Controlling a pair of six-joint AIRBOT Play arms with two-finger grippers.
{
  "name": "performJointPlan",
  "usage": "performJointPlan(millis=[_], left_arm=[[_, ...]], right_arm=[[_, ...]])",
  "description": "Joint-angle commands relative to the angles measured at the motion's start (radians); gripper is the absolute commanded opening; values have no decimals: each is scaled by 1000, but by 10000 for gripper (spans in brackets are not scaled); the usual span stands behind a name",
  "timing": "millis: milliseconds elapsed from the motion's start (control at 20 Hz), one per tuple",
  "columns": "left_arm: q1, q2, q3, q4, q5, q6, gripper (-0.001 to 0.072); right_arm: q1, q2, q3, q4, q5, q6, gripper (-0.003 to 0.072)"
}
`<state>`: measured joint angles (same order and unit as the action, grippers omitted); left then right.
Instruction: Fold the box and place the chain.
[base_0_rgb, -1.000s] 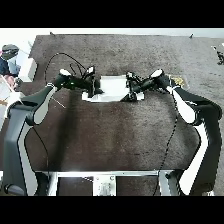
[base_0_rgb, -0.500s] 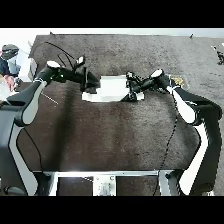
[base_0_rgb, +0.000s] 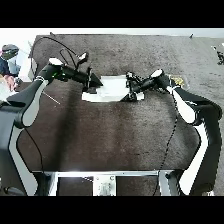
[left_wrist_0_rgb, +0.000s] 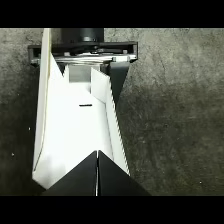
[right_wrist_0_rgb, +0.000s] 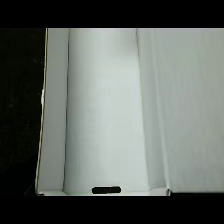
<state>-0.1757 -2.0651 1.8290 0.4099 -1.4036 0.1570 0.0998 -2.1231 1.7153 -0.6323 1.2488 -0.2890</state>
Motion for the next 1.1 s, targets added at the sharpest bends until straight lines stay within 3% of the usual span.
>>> performJointPlan(millis=[0, 250, 600, 850, 1050], left_arm=[[-35, 0, 0, 17, 84, -28, 14], [-71, -10, 0, 16, 269, -49, 14], [-77, -38, 0, 24, 352, -52, 14], [-77, -64, 0, 35, 350, -57, 14], [-77, -90, -2, 70, 291, -89, 13]], right_arm=[[0, -1, 1, 0, 1, 0, 407], [0, -1, 1, 0, 1, 0, 407], [0, -1, 1, 0, 1, 0, 407], [0, -1, 1, 0, 1, 0, 407], [0, -1, 1, 0, 1, 0, 407]])
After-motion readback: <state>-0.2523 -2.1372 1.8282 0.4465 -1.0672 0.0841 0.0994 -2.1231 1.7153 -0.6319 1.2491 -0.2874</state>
